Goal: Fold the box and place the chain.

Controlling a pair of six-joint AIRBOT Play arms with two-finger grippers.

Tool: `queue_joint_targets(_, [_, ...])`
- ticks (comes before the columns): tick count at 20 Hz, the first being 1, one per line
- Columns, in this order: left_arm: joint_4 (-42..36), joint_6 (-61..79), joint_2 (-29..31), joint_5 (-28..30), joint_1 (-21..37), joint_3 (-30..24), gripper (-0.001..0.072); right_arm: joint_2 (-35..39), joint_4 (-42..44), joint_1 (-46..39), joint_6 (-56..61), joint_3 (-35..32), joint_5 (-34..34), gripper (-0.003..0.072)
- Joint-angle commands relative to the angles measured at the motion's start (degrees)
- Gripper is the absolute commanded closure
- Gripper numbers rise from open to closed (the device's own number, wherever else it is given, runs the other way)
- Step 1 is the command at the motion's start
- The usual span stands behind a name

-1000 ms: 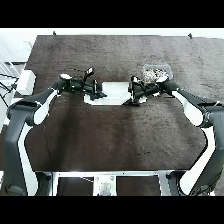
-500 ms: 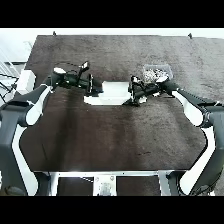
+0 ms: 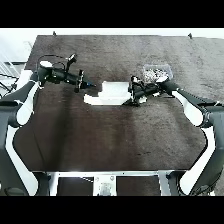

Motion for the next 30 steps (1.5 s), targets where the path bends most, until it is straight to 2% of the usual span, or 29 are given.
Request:
queue_joint_targets(1, [1.7,-4.3,1.4,-0.4,-2.0,0.6,0.0697,0.0,0.0,0.1,0.0,0.0,0.0,0.0134])
queue_joint_targets(7, [6.0,-6.0,6.1,11.0,-9.8,-0.4,0.0697,0.0,0.0,0.1,0.0,0.0,0.0,0.0134])
queue_joint_targets(10, [7.7,-9.4,6.4,15.6,-12.1,-1.9,0.0697,0.0,0.0,0.1,0.0,0.0,0.0,0.0134])
queue_joint_targets(14, [9.2,-10.7,6.3,26.1,-12.7,-5.0,0.0696,0.0,0.0,0.1,0.0,0.0,0.0,0.0134])
queue_joint_targets(20, [9.2,-10.6,6.0,42.7,-12.7,-5.2,0.0696,0.0,0.0,0.1,0.0,0.0,0.0,0.0134])
queue_joint_targets(24, [9.6,-10.8,4.5,39.4,-12.7,-5.2,0.0695,0.0,0.0,0.1,0.0,0.0,0.0,0.0134])
queue_joint_targets(30, [9.6,-11.1,1.7,37.4,-12.9,-5.3,0.0693,0.0,0.0,0.1,0.0,0.0,0.0,0.0134])
